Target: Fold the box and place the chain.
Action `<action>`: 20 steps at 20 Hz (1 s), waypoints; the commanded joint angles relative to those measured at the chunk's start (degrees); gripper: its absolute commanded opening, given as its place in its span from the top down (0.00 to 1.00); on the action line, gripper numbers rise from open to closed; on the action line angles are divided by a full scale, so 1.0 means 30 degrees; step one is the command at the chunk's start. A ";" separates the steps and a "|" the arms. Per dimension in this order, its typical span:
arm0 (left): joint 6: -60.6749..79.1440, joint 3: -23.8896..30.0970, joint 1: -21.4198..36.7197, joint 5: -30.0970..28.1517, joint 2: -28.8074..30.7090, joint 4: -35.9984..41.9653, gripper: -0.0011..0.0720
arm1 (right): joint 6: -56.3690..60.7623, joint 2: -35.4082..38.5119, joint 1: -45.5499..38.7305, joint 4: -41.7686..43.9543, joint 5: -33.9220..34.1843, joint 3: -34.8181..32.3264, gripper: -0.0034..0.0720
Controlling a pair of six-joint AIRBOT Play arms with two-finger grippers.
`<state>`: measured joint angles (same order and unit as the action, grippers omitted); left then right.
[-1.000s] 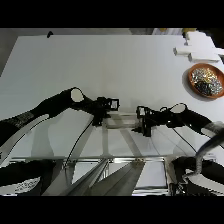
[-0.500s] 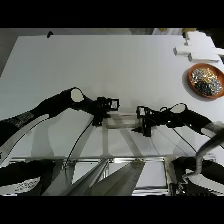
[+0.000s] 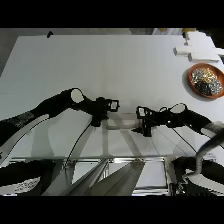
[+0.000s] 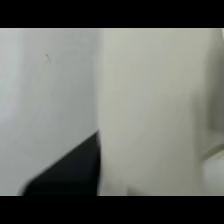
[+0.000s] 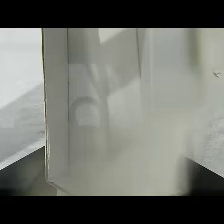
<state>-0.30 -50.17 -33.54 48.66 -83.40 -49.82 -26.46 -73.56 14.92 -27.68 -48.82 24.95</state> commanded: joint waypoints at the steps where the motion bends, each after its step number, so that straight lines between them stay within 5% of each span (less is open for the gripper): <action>1: -0.0233 -0.0029 0.0007 0.0138 0.0474 0.0364 0.35 | 0.0160 0.0000 0.0007 0.0102 0.0044 -0.0007 0.43; 2: -0.0692 -0.0029 0.0015 0.0153 0.0648 0.0138 0.29 | 0.0160 0.0000 0.0007 0.0109 0.0044 -0.0007 0.43; 8: -0.7490 -0.0029 0.0029 0.1311 0.2557 -0.7074 0.32 | 0.0160 0.0000 0.0000 0.0109 0.0044 -0.0007 0.43; 11: -0.9755 -0.0029 0.0015 0.3133 0.4124 -0.9202 0.59 | 0.0160 0.0000 0.0007 0.0109 0.0044 -0.0007 0.43; 12: -0.9930 -0.0029 -0.0007 0.3934 0.4677 -0.9151 0.72 | 0.0160 0.0000 0.0000 0.0109 0.0044 -0.0007 0.43; 13: -0.9901 -0.0029 -0.0066 0.4925 0.5260 -0.8816 0.99 | 0.0160 0.0000 0.0007 0.0109 0.0044 -0.0007 0.43; 17: -0.9945 -0.0022 -0.1173 0.6615 0.6324 -0.5136 0.98 | 0.0160 0.0000 0.0000 0.0109 0.0044 -0.0007 0.43; 20: -1.1278 -0.0022 -0.3344 0.4233 0.6215 -0.3395 0.98 | 0.0160 0.0000 0.0000 0.0109 0.0044 -0.0007 0.43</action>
